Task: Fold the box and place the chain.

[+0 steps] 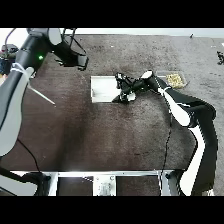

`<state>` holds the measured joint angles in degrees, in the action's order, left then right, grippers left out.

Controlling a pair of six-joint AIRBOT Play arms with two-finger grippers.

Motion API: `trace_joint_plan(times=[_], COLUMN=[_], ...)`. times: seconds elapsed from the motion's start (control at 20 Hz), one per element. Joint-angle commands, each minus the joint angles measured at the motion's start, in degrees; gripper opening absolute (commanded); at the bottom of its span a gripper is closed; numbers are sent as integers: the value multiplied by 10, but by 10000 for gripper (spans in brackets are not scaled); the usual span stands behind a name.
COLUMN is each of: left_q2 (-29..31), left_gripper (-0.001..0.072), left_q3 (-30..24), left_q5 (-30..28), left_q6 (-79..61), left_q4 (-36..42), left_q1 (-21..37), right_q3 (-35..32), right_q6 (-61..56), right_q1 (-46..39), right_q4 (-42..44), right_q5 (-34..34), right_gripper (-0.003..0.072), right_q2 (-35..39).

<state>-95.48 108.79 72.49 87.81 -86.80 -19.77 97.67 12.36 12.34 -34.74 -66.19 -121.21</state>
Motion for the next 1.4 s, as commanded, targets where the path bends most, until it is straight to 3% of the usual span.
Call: trace_joint_plan(times=[0.0,0.2,0.3,0.4,0.5,0.65,0.75,0.9,1.0,1.15,1.2,1.35], left_q2=[49,76,75,73,73,55,17,-74,-136,-195,-203,-210], left_gripper=[598,597,597,597,597,597,596,596,595,609,705,720], left_q3=[-93,-264,-318,-328,-326,-325,-305,-246,-197,-167,-168,-173], left_q5=[-103,-245,-256,-256,-262,-293,-238,-101,-19,-4,6,38], left_q6=[-85,-347,-403,-403,-410,-536,-660,-803,-891,-996,-1042,-1118], left_q4=[74,283,328,308,341,407,519,650,662,661,656,648], left_q1=[35,94,112,112,112,122,151,201,212,207,206,207], right_q3=[0,0,0,0,0,0,0,0,0,0,0,0], right_q6=[0,0,0,0,0,0,0,0,0,0,0,0], right_q1=[0,0,0,0,0,0,0,0,0,0,0,0], right_q4=[0,0,0,0,0,0,0,0,0,0,0,0], right_q5=[0,0,0,0,0,0,0,0,0,0,0,0], right_gripper=[358,358,358,358,358,358,358,358,358,358,358,358], right_q2=[0,0,0,0,0,0,0,0,0,0,0,0])
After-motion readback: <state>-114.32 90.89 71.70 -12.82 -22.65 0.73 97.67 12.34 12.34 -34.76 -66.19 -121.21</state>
